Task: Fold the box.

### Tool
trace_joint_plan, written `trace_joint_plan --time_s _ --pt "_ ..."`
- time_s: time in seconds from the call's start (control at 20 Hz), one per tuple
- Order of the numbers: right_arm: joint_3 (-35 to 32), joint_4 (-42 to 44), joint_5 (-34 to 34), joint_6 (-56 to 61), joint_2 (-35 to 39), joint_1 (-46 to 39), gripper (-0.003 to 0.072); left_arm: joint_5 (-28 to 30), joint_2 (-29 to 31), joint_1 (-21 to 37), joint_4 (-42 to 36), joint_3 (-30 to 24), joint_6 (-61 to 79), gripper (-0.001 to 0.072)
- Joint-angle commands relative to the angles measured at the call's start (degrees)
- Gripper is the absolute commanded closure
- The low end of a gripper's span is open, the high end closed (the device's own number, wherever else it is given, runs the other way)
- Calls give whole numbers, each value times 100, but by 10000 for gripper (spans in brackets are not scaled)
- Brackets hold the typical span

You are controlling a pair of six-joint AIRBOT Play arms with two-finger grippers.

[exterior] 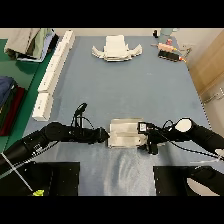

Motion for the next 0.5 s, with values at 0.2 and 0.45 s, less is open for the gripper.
trace_joint_plan --time_s 0.2,0.45 --pt "-2 0 2 0 4 4 174 -343 -562 -903 2566 863 -2743 363" --pt "-2 0 2 0 4 4 174 -1193 -1458 -1342 3672 1829 -3906 363"
